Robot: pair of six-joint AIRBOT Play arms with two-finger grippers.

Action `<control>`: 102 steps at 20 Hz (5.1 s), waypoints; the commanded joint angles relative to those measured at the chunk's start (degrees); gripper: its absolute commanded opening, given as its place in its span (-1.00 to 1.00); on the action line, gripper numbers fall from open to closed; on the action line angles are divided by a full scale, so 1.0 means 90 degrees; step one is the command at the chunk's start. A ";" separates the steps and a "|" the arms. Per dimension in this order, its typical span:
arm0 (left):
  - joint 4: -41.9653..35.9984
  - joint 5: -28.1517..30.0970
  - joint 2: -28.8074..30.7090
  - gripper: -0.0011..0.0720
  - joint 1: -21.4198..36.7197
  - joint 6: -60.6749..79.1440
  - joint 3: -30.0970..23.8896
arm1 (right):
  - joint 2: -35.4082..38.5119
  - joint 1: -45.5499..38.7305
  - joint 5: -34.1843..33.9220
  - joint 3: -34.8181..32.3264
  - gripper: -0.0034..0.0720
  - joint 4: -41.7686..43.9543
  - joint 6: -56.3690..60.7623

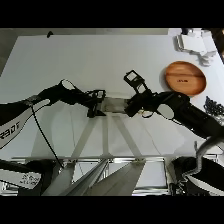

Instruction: Fold the box and place the chain.

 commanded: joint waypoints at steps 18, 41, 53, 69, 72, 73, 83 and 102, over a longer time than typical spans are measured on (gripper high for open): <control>0.0000 0.0002 0.0005 -0.76 0.0005 0.0002 0.0002 | -0.0690 -0.0423 0.1039 0.1161 -0.08 0.1637 -0.1960; 0.0000 0.0005 0.0005 -0.76 0.0005 0.0002 0.0002 | -0.1729 -0.2790 0.1229 -0.0896 0.30 0.6331 -1.3175; 0.0000 0.0005 0.0005 -0.76 0.0005 0.0002 0.0002 | -0.1404 -0.2793 0.0474 -0.0896 -0.89 0.5168 -1.1910; 0.0002 0.0005 0.0005 -0.76 0.0005 0.0002 0.0002 | 0.0406 -0.2183 0.2810 0.0097 -0.89 0.4796 -0.8510; 0.0000 0.0002 0.0005 -0.76 0.0005 0.0002 0.0002 | -0.0165 -0.1732 0.2735 0.0430 -0.89 0.4792 -0.8276; 0.0000 0.0005 0.0005 -0.76 0.0005 0.0002 0.0002 | -0.0389 -0.1600 0.2618 0.0500 -0.89 0.4792 -0.8264; 0.0000 0.0005 0.0005 -0.76 0.0005 0.0002 0.0002 | -0.1110 -0.1549 0.3529 0.2266 -0.01 0.4333 -0.6742; 0.0000 0.0005 0.0005 -0.76 0.0005 0.0002 0.0002 | -0.0097 -0.0471 0.1435 -0.0916 -0.89 0.3259 -0.4238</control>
